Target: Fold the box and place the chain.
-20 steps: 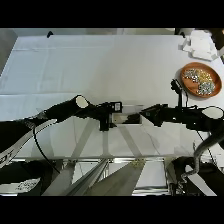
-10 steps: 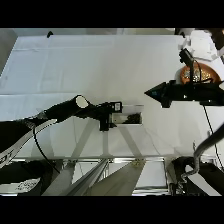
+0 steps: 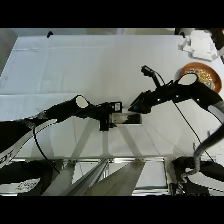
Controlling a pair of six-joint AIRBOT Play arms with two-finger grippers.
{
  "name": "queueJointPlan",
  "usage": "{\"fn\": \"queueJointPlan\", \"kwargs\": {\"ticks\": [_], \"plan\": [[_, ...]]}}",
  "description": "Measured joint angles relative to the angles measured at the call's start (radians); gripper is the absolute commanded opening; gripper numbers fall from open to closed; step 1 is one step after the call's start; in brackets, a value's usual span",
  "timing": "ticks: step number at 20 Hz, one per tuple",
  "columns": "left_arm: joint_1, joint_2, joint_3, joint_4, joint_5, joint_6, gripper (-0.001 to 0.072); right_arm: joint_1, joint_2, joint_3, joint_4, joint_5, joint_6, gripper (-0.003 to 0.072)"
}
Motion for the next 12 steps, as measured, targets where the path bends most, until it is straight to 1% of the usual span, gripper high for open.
{"fn": "queueJointPlan", "kwargs": {"ticks": [6,12], "plan": [[0.000,0.000,0.000,0.000,0.000,0.000,0.0434,0.053,0.004,0.000,-0.091,0.011,-0.050,0.0408],[0.000,0.000,0.000,0.000,0.000,0.000,0.0434,0.063,0.106,-0.034,-0.140,-0.003,-0.094,0.0405]]}}
